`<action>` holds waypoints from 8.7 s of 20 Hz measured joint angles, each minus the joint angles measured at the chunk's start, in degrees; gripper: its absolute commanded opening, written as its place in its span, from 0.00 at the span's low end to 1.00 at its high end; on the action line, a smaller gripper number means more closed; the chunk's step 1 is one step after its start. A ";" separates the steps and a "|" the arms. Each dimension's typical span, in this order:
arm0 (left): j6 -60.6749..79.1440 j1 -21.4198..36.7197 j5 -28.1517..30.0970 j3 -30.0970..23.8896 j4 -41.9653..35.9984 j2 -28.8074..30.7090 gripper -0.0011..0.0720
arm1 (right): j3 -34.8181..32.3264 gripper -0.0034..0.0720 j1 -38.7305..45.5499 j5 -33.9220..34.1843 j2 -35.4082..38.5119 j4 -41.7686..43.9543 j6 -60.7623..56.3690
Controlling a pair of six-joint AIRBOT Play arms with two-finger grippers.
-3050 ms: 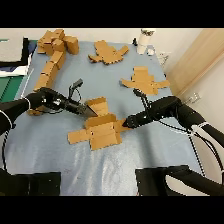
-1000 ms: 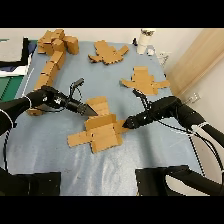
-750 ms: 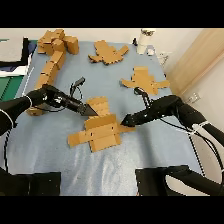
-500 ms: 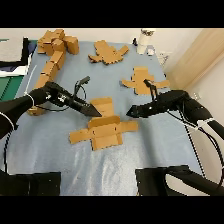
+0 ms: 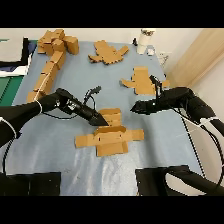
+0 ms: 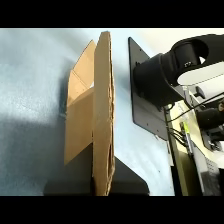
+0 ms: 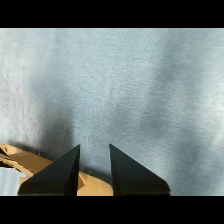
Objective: Fold the box.
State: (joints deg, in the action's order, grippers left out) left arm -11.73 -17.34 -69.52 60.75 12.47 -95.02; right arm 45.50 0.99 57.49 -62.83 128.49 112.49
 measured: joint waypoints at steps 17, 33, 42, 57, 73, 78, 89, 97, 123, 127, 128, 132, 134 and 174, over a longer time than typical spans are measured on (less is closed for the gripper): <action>13.55 -10.29 20.41 -10.69 0.35 12.31 0.02 | 0.00 0.41 0.07 -1.55 0.00 0.04 -0.15; 14.75 -12.52 23.63 -12.70 2.14 12.74 0.03 | -0.02 0.05 0.07 -1.51 0.00 0.09 -0.17; 14.73 -12.55 23.34 -12.70 2.49 12.74 0.03 | -0.20 0.05 -7.43 12.59 10.34 -19.67 -24.85; 14.73 -12.59 23.28 -12.70 2.56 12.74 0.03 | -23.82 0.84 -58.90 5.11 40.17 -37.22 -28.44; 14.73 -12.59 23.39 -12.70 2.56 12.74 0.03 | -28.63 0.88 -68.35 -9.33 25.29 -54.27 -20.46; 14.73 -12.59 23.43 -12.70 2.56 12.74 0.03 | -28.63 0.88 -68.39 -10.25 24.70 -60.28 -24.55; 14.73 -12.59 23.43 -12.70 2.56 12.74 0.03 | -26.60 0.88 -68.32 -10.99 24.61 -63.65 -34.71; 14.73 -12.59 23.45 -12.70 2.56 12.74 0.03 | -25.77 0.88 -68.32 -10.80 24.61 -65.46 -36.85; 14.73 -12.59 23.43 -12.70 2.56 12.74 0.03 | -25.83 0.99 -63.73 -7.15 32.96 -62.25 -24.65; 14.73 -12.59 23.43 -12.70 2.56 12.74 0.03 | -26.34 0.99 -63.84 -6.03 33.07 -53.62 -17.57; 14.73 -12.59 23.43 -12.70 2.54 12.74 0.03 | -26.71 0.99 -64.08 -5.99 32.89 -52.02 -15.91; 14.73 -12.59 23.43 -12.70 2.56 12.74 0.03 | -27.74 0.99 -64.46 -7.26 30.45 -50.69 -12.28; 14.75 -12.59 23.43 -12.70 2.56 12.74 0.03 | -27.93 0.99 -64.48 -8.59 28.55 -50.71 -11.52; 14.73 -12.59 23.43 -12.70 2.56 12.74 0.03 | -26.18 0.99 -58.25 -12.00 27.52 -60.50 -18.34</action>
State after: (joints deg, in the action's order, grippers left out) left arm 3.01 -29.93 -46.09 48.05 15.03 -82.28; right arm 19.31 -57.25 45.50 -35.31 67.99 94.15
